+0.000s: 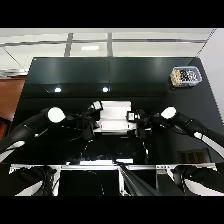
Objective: Fold the box and place the chain.
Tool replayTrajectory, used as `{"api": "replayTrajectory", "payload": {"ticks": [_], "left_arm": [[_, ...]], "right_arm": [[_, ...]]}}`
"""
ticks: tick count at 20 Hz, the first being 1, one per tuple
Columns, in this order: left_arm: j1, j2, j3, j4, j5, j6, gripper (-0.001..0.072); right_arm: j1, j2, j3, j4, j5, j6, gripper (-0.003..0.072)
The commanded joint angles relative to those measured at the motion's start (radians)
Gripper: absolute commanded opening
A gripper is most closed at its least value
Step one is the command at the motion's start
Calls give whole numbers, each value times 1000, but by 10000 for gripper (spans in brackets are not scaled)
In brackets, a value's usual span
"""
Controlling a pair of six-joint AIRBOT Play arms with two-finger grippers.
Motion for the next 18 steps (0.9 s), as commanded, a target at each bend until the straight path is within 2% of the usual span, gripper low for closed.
{"api": "replayTrajectory", "payload": {"ticks": [1, 3, 6, 8, 10, 12, 14, 18], "left_arm": [[75, 137, 3, 392, -144, -500, 30], [150, 202, 3, 499, -199, -704, 30], [328, 217, -1, 478, -240, -981, 31], [456, 191, -34, 298, -237, -1042, 31], [546, 135, -80, 56, -248, -943, 31], [572, 59, -110, -145, -277, -793, 31], [559, -35, -111, -250, -298, -727, 30], [470, -158, -109, -259, -200, -709, 30]], "right_arm": [[1, -1, 0, 0, 0, 0, 164], [1, -1, 0, 0, 0, 0, 164], [1, -1, 0, 0, 0, 0, 164], [1, -1, 0, 0, 0, 0, 164], [1, -1, 0, 0, 0, 0, 164], [1, -1, 0, 0, 0, 0, 164], [1, -1, 0, 0, 1, 0, 164], [1, -1, 0, 0, 0, 0, 164]]}}
